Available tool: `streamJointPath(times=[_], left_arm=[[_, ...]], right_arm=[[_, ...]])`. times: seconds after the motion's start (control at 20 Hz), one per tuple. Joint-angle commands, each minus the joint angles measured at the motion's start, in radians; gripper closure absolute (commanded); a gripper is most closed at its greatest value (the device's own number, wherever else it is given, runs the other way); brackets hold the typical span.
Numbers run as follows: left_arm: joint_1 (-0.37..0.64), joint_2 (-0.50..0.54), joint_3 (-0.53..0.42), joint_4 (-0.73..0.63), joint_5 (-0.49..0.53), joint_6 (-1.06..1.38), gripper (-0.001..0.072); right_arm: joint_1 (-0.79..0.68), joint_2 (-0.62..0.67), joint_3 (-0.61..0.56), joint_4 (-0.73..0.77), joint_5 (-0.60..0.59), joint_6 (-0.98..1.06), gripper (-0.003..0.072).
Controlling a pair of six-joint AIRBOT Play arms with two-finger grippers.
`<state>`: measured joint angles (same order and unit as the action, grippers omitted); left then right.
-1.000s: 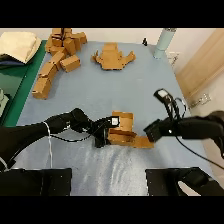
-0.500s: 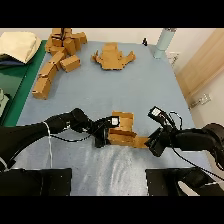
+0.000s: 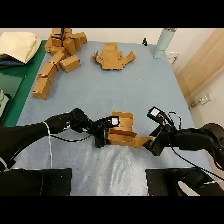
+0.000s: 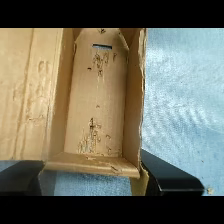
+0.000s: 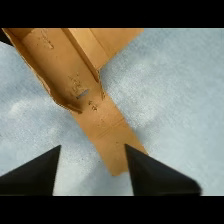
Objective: Fold the box.
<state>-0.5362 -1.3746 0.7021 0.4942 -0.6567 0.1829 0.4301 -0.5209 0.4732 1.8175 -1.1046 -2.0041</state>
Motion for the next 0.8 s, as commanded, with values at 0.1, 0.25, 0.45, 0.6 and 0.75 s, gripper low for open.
streamJointPath(times=[0.1,0.25,0.45,0.6,0.75], left_arm=[[0.0,0.0,0.001,0.0,0.001,0.0,0.0113],[0.0,0.0,0.001,0.0,0.001,0.0,0.0113],[0.0,0.0,0.001,0.0,0.0,0.0,0.0113],[0.0,0.0,0.001,0.0,0.0,0.0,0.0113],[0.0,0.0,0.001,0.0,0.0,0.0,0.0113]], right_arm=[[0.0,-0.113,-0.001,0.001,0.165,-0.219,-0.0005],[0.0,-0.213,-0.001,0.082,0.217,-0.389,-0.0007],[0.001,-0.286,-0.001,0.177,0.176,-0.583,-0.0006],[0.002,-0.291,-0.001,0.178,0.197,-0.601,0.0018],[0.002,-0.293,-0.001,0.181,0.208,-0.623,0.0251]])
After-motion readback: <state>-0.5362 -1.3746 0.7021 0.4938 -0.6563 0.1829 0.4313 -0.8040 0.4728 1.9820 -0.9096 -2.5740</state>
